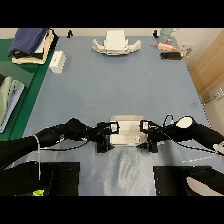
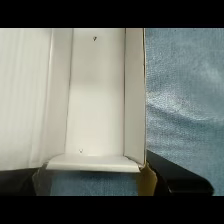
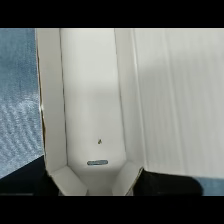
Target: Fold the box.
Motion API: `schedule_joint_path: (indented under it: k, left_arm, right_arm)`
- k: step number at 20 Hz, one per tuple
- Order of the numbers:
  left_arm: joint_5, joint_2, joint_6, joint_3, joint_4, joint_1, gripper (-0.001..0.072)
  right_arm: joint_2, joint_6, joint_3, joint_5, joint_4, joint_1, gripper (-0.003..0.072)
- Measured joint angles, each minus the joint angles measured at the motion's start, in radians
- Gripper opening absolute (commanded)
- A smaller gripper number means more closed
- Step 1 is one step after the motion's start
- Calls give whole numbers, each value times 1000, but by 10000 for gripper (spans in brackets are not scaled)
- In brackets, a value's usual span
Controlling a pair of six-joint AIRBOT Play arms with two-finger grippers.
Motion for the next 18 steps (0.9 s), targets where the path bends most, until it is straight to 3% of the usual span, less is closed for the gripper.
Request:
schedule_joint_path:
  k: [5, 6, 7, 8, 18]
  left_arm:
    - [0, -1, -2, 0, -1, 0, 698]
    - [0, -1, -2, 0, -1, 0, 643]
    - [0, -1, -2, 0, -1, 0, 488]
    - [1, -1, 0, 0, 0, 0, 464]
    - [1, -1, -2, 0, -1, 0, 464]
  right_arm:
    - [0, 0, 0, 0, 0, 0, 521]
    - [0, 0, 0, 0, 0, 0, 521]
    - [0, 0, 0, 0, 0, 0, 521]
    - [0, 0, 0, 0, 0, 0, 522]
    - [0, 0, 0, 0, 0, 0, 521]
